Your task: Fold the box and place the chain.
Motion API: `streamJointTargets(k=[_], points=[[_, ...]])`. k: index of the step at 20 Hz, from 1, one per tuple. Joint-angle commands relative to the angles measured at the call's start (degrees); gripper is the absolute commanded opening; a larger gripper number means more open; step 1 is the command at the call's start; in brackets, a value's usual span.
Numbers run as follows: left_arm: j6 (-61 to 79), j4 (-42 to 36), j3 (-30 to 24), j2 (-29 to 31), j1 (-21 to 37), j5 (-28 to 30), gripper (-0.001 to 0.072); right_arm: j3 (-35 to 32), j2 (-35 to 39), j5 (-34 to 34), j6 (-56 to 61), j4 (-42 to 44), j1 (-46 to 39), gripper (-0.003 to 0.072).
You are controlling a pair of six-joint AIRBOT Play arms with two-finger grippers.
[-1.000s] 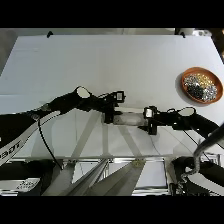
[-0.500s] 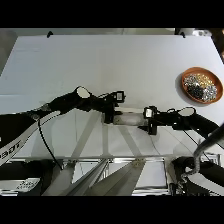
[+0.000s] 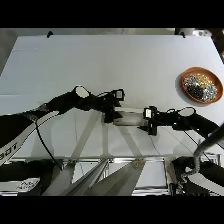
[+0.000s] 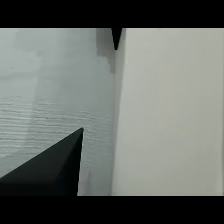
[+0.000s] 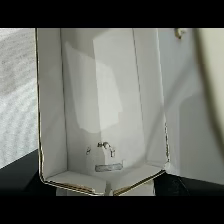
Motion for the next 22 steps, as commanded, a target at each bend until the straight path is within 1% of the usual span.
streamJointTargets(k=[1,4,8,10,11,12,13,15,16,17,19,20,21,22], points=[[-1.5,2.5,0.0,3.5,1.4,-0.2,0.0437,0.0,0.1,0.0,0.0,0.0,0.0,0.0575],[-10.0,10.3,0.0,8.3,3.7,-1.3,0.0436,0.0,0.0,0.0,0.0,0.0,0.0,0.0575],[-30.5,21.6,0.0,16.6,7.3,-7.7,0.0429,0.0,0.1,0.0,0.0,0.0,0.0,0.0575],[-36.9,26.2,0.0,20.9,7.6,-10.6,0.0342,0.0,0.1,0.0,0.0,0.0,0.0,0.0575],[-38.3,27.4,0.0,23.0,7.5,-12.6,0.0248,0.0,0.0,0.0,0.0,0.0,0.0,0.0575],[-38.4,27.0,0.0,24.7,7.5,-15.4,0.0103,0.0,0.1,0.0,0.0,0.0,0.0,0.0575],[-38.4,25.9,0.0,26.0,7.5,-19.2,0.0004,0.0,0.1,0.0,0.0,0.0,0.0,0.0575],[-41.1,23.5,0.0,27.1,6.3,-24.7,0.0003,0.0,0.1,0.0,0.0,0.0,0.0,0.0575],[-42.2,23.4,-0.2,27.1,4.7,-26.0,0.0003,0.0,0.1,0.0,0.0,0.0,0.0,0.0575],[-42.3,23.4,-0.7,27.0,2.2,-26.2,0.0003,0.0,0.1,0.0,0.0,0.0,0.0,0.0575],[-42.2,21.4,-1.8,26.4,-3.7,-23.8,0.0003,0.0,0.1,0.0,0.0,0.0,0.0,0.0575],[-41.9,19.0,-2.4,25.8,-6.6,-21.2,0.0003,0.0,0.1,0.0,0.0,0.0,0.0,0.0575],[-41.0,17.4,-2.6,24.9,-9.6,-17.2,0.0003,0.0,0.1,0.0,0.0,0.0,0.0,0.0575],[-40.7,16.9,-2.6,23.8,-12.2,-11.6,0.0003,0.0,0.1,0.0,0.0,0.0,0.0,0.0575]])
